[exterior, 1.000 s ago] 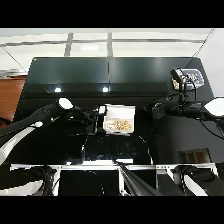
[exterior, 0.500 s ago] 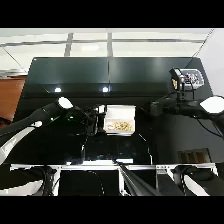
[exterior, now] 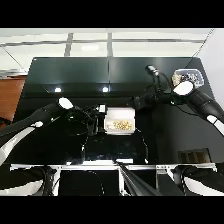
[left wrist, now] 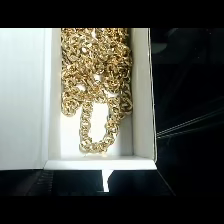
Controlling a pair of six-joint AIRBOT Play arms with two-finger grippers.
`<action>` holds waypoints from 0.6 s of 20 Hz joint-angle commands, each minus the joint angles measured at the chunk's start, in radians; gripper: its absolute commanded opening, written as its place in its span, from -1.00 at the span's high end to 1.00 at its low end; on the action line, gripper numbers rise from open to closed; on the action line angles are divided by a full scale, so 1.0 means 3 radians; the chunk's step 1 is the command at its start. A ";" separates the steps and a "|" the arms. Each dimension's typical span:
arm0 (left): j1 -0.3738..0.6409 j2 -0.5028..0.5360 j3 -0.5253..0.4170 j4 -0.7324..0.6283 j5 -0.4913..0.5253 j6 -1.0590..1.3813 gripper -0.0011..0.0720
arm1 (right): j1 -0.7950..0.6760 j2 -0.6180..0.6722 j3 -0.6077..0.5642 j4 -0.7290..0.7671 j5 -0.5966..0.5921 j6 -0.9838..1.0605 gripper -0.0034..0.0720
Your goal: Fold the box and place the chain.
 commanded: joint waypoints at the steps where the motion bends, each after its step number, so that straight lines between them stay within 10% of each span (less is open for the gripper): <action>1: -0.0058 0.0006 0.0004 0.0039 0.0006 -0.0001 -0.31 | 0.0047 -0.0060 0.0144 -0.0429 0.0811 -0.0656 -0.74; 12: -0.0062 0.0006 0.0004 0.0037 -0.0027 -0.0003 -0.31 | 0.0563 -0.0017 0.0159 -0.0577 0.1072 -0.1689 -0.67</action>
